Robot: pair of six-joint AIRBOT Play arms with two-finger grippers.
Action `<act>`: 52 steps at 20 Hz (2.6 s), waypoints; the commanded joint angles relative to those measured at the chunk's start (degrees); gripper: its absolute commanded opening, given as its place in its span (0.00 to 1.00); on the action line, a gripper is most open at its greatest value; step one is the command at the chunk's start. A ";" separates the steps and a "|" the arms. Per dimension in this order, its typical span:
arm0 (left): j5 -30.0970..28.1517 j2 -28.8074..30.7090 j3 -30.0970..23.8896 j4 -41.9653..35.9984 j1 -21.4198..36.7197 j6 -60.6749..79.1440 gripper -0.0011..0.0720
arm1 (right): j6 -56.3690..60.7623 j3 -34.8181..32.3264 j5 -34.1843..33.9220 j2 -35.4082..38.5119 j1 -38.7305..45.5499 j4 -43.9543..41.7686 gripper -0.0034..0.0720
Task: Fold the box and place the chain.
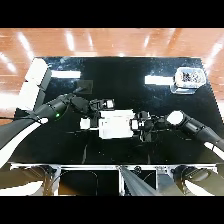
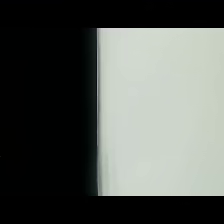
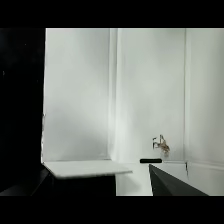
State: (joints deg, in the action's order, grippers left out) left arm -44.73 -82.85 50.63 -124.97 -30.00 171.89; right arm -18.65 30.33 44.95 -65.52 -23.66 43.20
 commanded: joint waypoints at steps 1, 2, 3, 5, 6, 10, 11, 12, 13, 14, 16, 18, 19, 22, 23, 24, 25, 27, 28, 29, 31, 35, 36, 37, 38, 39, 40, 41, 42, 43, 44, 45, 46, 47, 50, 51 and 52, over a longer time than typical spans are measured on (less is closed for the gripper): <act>-0.07 0.00 0.04 0.00 0.04 0.00 0.05 | 0.42 -0.46 -0.22 0.00 -0.04 -6.38 0.98; -0.07 0.00 0.04 0.00 0.04 0.00 0.05 | 0.42 -0.46 -0.22 0.00 -0.02 -7.78 0.98; -0.07 0.00 0.04 0.00 0.04 0.00 0.05 | 0.48 -0.46 -0.17 0.00 -0.02 -9.46 0.98; -0.07 0.00 0.04 0.00 0.07 0.00 0.05 | 0.59 -0.46 -0.26 0.00 0.11 -12.13 0.98; -0.04 0.00 0.04 0.00 0.07 0.00 0.05 | 1.03 -0.46 -0.50 0.00 0.09 -12.70 0.98; -0.07 0.02 0.04 0.02 0.07 0.00 0.05 | 4.13 -0.46 -3.52 0.02 0.11 -12.90 0.98; -0.07 0.02 0.04 0.02 0.07 0.00 0.05 | 4.13 -0.46 -4.28 0.09 0.09 -12.87 0.98; -0.07 0.02 0.04 0.02 0.07 0.00 0.05 | 4.17 -0.46 -4.85 0.28 0.11 -12.72 0.98; -0.07 0.02 0.04 0.02 0.07 0.00 0.05 | 4.98 -0.46 -5.55 0.63 0.11 -12.72 0.98; -0.07 0.02 0.04 0.02 0.09 0.00 0.05 | 6.40 -0.46 -6.54 1.05 0.11 -12.70 0.98; -0.07 0.02 0.04 0.02 0.17 0.00 0.05 | 9.29 -0.46 -9.07 1.84 0.11 -12.46 0.98; -0.07 0.02 0.04 0.02 0.17 0.00 0.05 | 9.25 -0.46 -9.25 1.92 0.11 -11.98 0.98; -0.09 0.02 0.04 0.02 0.17 0.00 0.05 | 9.27 -0.46 -9.25 1.92 0.11 -11.21 0.98; -0.22 0.02 0.04 0.02 0.17 0.00 0.05 | 9.29 -0.46 -11.04 2.10 0.11 -11.23 0.98; -0.22 0.02 0.04 0.02 0.17 0.00 0.05 | 9.51 -0.46 -12.63 2.40 0.11 -11.26 0.98; -0.22 0.02 0.04 0.02 0.17 0.00 0.05 | 9.49 -0.46 -13.73 2.78 0.11 -11.26 0.98; -0.20 0.02 0.04 0.02 0.17 0.00 0.05 | 9.44 -0.46 -14.03 3.21 0.11 -11.21 0.98; -0.20 0.02 0.04 0.02 0.17 0.00 0.05 | 9.44 -0.46 -13.86 3.52 0.09 -11.21 0.98; -0.20 0.02 0.04 0.02 0.17 0.00 0.05 | 9.16 -0.46 -13.33 3.52 0.09 -11.23 0.98; -0.15 0.02 0.04 0.02 0.17 0.00 0.05 | 8.48 -0.46 -12.98 3.54 0.09 -11.26 0.98; -0.15 0.02 0.04 0.04 0.17 0.00 0.05 | 6.08 -0.46 -12.59 3.52 0.09 -11.45 0.98; -0.17 0.02 0.04 0.83 0.13 0.00 0.05 | -1.60 -0.46 -12.59 3.19 0.09 -11.69 0.98; -0.22 0.02 0.04 1.81 -0.09 0.02 0.05 | -3.50 -0.46 -12.57 2.82 0.09 -11.74 0.98; -0.24 0.02 0.04 3.02 -0.35 0.02 0.05 | -4.96 -0.46 -12.57 2.36 0.09 -11.72 0.98; -0.31 0.02 0.04 4.22 -0.61 0.02 0.05 | -6.38 -0.44 -12.55 1.75 0.09 -11.72 0.98; -0.52 0.02 0.04 4.90 -1.05 0.00 0.05 | -7.85 -0.44 -11.63 1.18 0.09 -11.69 0.98; -0.79 0.02 0.13 5.16 -1.33 0.02 0.05 | -9.64 -0.44 -9.84 0.52 0.09 -11.69 0.98; -1.44 0.02 0.44 5.79 -1.44 0.00 0.05 | -11.43 -0.44 -7.41 -0.11 0.09 -11.69 0.98; -1.79 0.02 0.83 6.08 -1.55 0.00 0.05 | -12.63 -0.44 -5.73 -0.68 0.09 -11.69 0.98; -1.79 0.02 1.20 6.05 -1.62 0.02 0.05 | -13.16 -0.44 -5.18 -1.14 0.09 -11.72 0.98; -1.75 0.02 1.51 6.05 -1.62 0.02 0.05 | -13.16 -0.44 -5.22 -1.44 0.09 -11.91 0.98; -1.70 0.02 1.68 6.05 -1.60 0.00 0.05 | -13.16 -0.44 -5.29 -1.60 0.09 -11.96 0.98; -1.70 -0.04 1.79 6.03 -1.60 0.00 0.05 | -13.16 -0.44 -5.07 -1.60 0.09 -12.33 0.98; -1.68 -0.26 1.86 6.05 -1.60 0.02 0.05 | -13.16 -0.44 -4.52 -1.60 0.09 -13.40 0.98; -2.95 -1.73 2.78 6.03 -1.60 0.02 0.05 | -13.14 -0.42 -4.79 -1.60 0.09 -15.56 0.98; -3.80 -2.05 3.19 6.01 -1.62 0.00 0.05 | -13.14 -0.31 -5.25 -1.60 0.09 -15.61 0.98; -4.35 -2.08 3.34 5.75 -1.62 0.00 0.05 | -13.11 -0.11 -5.05 -1.77 0.09 -16.13 0.98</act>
State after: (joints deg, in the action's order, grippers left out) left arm -47.40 -84.23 53.25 -118.78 -31.57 171.92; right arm -31.38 29.95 39.68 -67.07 -23.53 28.88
